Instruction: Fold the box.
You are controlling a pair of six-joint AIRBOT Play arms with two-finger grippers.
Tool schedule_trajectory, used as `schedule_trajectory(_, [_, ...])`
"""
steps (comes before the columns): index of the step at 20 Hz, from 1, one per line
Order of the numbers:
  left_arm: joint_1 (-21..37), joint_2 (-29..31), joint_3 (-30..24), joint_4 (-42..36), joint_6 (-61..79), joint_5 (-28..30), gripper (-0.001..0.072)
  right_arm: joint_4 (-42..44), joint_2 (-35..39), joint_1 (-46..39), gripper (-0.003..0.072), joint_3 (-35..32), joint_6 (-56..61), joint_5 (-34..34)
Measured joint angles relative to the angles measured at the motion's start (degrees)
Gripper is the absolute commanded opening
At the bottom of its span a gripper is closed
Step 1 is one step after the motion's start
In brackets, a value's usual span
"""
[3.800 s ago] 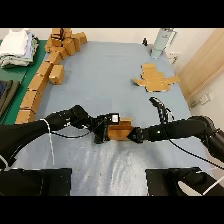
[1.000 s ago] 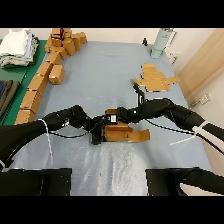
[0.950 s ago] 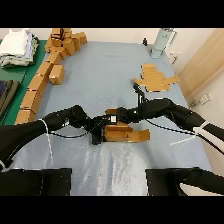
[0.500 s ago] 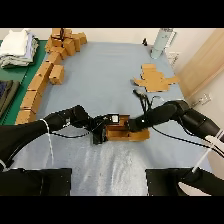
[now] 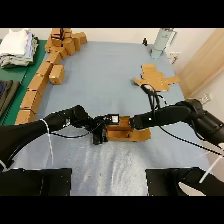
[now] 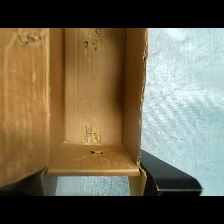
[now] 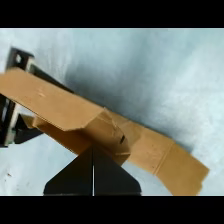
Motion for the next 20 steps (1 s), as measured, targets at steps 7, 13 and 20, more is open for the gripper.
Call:
schedule_trajectory(7, [0.04, 2.29, 1.11, 8.02, -8.17, -1.49, 0.0495, -0.44, 0.28, -0.02, 0.0001, 0.04, 1.01, 1.81])
schedule_trajectory(13, [0.04, 0.55, 1.36, 11.3, -11.78, -2.1, 0.0494, -0.46, -1.55, -0.02, 0.0001, 0.04, 1.29, 3.08])
schedule_trajectory(20, [-0.85, -0.35, 1.4, 12.26, -12.55, -2.45, 0.0494, 7.45, -3.96, -0.02, 0.0001, 0.26, -3.45, 7.48])
